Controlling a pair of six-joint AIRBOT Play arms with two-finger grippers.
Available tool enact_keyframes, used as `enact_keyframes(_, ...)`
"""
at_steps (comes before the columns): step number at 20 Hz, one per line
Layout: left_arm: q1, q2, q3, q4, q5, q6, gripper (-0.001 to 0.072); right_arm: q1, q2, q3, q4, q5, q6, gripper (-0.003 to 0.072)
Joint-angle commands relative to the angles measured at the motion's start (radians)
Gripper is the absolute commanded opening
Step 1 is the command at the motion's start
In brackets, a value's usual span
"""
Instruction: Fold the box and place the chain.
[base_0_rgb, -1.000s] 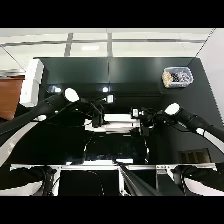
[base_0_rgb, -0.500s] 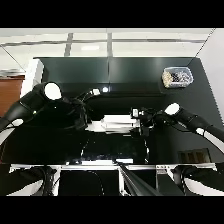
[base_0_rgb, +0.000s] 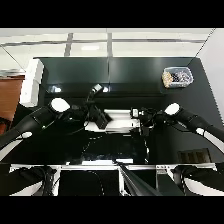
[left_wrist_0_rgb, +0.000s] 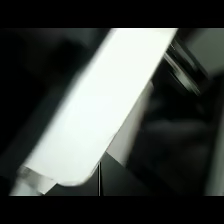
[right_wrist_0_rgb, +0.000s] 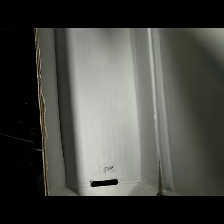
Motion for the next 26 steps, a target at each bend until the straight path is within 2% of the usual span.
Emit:
enact_keyframes(1,0.008,-0.031,0.039,-0.036,0.239,0.031,0.0027,0.001,0.0,0.0,0.0,0.0,0.0,0.0138)
enact_keyframes(3,0.029,-0.096,0.068,0.07,0.16,-0.029,0.0027,0.001,0.0,0.0,0.0,0.0,0.0,0.0139)
enact_keyframes(6,0.06,-0.204,0.076,0.094,-0.003,-0.035,0.0027,0.001,0.0,0.0,0.0,0.0,0.0,0.0139)
enact_keyframes(9,0.061,-0.254,0.077,0.082,-0.016,-0.035,0.0027,0.001,0.0,0.0,0.0,0.0,0.0,0.0138)
enact_keyframes(11,0.064,-0.246,0.089,0.096,-0.011,-0.026,0.0026,0.001,0.0,0.0,0.0,0.0,0.0,0.0138)
enact_keyframes(13,0.09,-0.206,0.127,0.129,-0.004,-0.027,0.0026,0.001,0.0,0.0,0.0,0.0,0.0,0.0139)
enact_keyframes(15,0.132,-0.123,0.162,0.163,-0.035,-0.027,0.0026,0.001,0.0,0.0,0.0,0.0,0.0,0.0138)
enact_keyframes(18,0.189,0.022,0.145,0.249,-0.119,-0.028,0.0026,0.001,0.0,0.0,0.0,0.0,0.0,0.0139)
enact_keyframes(19,0.203,0.066,0.114,0.25,-0.146,-0.027,0.0026,0.001,0.0,0.0,0.0,0.0,0.0,0.0139)
enact_keyframes(21,0.197,0.146,0.014,0.222,-0.138,0.031,0.0026,0.001,0.0,0.0,0.0,0.0,0.0,0.0139)
enact_keyframes(23,0.154,0.203,-0.098,0.199,-0.1,0.267,0.0027,0.001,0.0,0.0,0.0,0.0,0.0,0.0138)
enact_keyframes(24,0.14,0.208,-0.146,0.204,-0.08,0.374,0.0067,0.001,0.0,0.0,0.0,0.0,0.0,0.0139)
enact_keyframes(25,0.133,0.202,-0.182,0.213,-0.054,0.454,0.0238,0.001,0.0,0.0,0.0,0.0,0.0,0.0138)
enact_keyframes(26,0.129,0.193,-0.212,0.221,-0.019,0.535,0.0533,0.001,0.0,0.0,0.0,0.0,0.0,0.0139)
